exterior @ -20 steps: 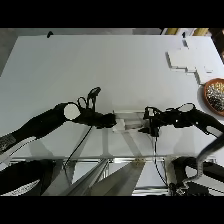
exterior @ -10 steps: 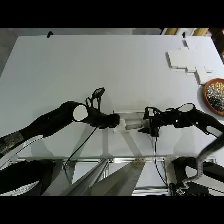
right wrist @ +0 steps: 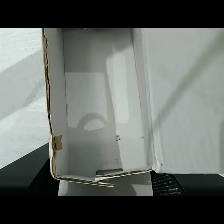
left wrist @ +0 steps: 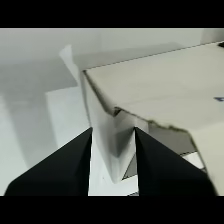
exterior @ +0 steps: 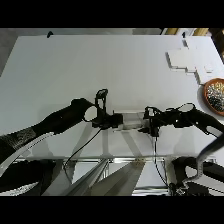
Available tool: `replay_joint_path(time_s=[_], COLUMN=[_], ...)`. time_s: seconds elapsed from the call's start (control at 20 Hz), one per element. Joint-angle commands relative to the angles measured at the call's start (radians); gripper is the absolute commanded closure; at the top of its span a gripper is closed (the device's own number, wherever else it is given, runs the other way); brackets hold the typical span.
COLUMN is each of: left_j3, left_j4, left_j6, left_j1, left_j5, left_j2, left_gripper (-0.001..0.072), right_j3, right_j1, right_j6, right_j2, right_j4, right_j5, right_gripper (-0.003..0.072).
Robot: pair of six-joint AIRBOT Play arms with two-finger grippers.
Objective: Fold the box and place the chain.
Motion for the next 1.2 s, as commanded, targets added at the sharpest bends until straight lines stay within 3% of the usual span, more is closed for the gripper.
replay_joint_path(time_s=[0.0, 0.3, 0.45, 0.7, 1.15], left_j3=[0.056, 0.292, 0.381, 0.382, 0.381], left_j4=[0.094, 0.214, 0.224, 0.225, 0.248], left_j6=[-0.085, -0.193, -0.257, -0.354, -0.357], left_j1=[-0.003, -0.045, -0.072, -0.086, -0.090], left_j5=[-0.097, -0.338, -0.406, -0.403, -0.361], left_j2=[-0.014, -0.148, -0.237, -0.297, -0.314], left_gripper=[0.0414, 0.0415, 0.0415, 0.0416, 0.0437], right_j3=[0.001, 0.001, 0.001, 0.001, 0.001], right_j1=[0.000, 0.000, 0.000, 0.000, 0.000], right_j6=[0.000, 0.000, 0.000, 0.000, 0.000], right_j2=[0.001, 0.001, 0.001, 0.001, 0.001], right_j4=[0.000, 0.000, 0.000, 0.000, 0.000], right_j5=[0.000, 0.004, 0.004, 0.004, 0.004], right_gripper=[0.0346, 0.0346, 0.0346, 0.0346, 0.0346])
